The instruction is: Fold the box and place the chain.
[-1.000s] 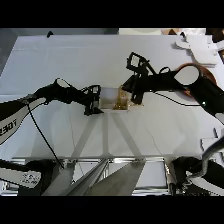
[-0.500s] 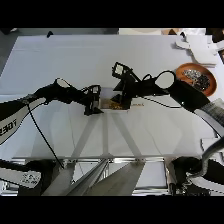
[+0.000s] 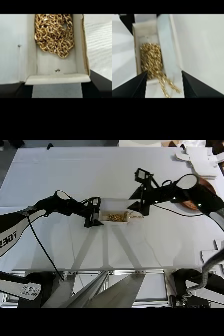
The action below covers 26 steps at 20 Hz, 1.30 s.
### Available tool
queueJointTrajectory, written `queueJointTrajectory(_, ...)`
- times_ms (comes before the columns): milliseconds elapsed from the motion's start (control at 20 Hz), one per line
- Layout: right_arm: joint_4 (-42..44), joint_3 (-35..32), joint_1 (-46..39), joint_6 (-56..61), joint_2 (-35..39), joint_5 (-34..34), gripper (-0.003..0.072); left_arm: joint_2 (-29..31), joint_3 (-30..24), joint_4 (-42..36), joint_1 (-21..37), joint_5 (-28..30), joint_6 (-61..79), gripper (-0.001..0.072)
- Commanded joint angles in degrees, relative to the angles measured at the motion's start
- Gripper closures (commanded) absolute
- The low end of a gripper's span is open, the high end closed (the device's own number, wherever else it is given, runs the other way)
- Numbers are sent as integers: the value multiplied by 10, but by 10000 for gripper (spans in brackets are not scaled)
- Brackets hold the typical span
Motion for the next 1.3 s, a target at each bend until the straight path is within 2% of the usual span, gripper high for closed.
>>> queueJointTrajectory(0, -10, -1, -55, -97, -18, 28, 225, 0, 0, 0, 0, 0, 0, 431)
queueJointTrajectory(250, 7, -1, -43, -272, -100, 23, 224, 0, 0, 0, 0, 0, 0, 431)
queueJointTrajectory(550, 42, -1, 0, -320, -179, 19, 225, 0, 0, 0, 0, 0, 0, 431)
queueJointTrajectory(750, 45, -1, 13, -320, -196, -12, 241, 0, 0, 0, 0, 0, 0, 431)
queueJointTrajectory(800, 45, -1, 14, -320, -197, -16, 344, 0, 0, 0, 0, 0, 0, 431)
queueJointTrajectory(850, 45, -1, 13, -320, -197, -18, 478, 0, 0, 0, 0, 0, 0, 431)
queueJointTrajectory(950, 45, -1, 13, -318, -197, -27, 575, 0, 0, 0, 0, 0, 0, 431)
queueJointTrajectory(1000, 44, -1, 13, -317, -197, -30, 675, 0, 0, 0, 0, 0, 0, 431)
queueJointTrajectory(1250, 30, -1, 13, -297, -190, -40, 676, 0, 0, 0, 0, 0, 0, 431)
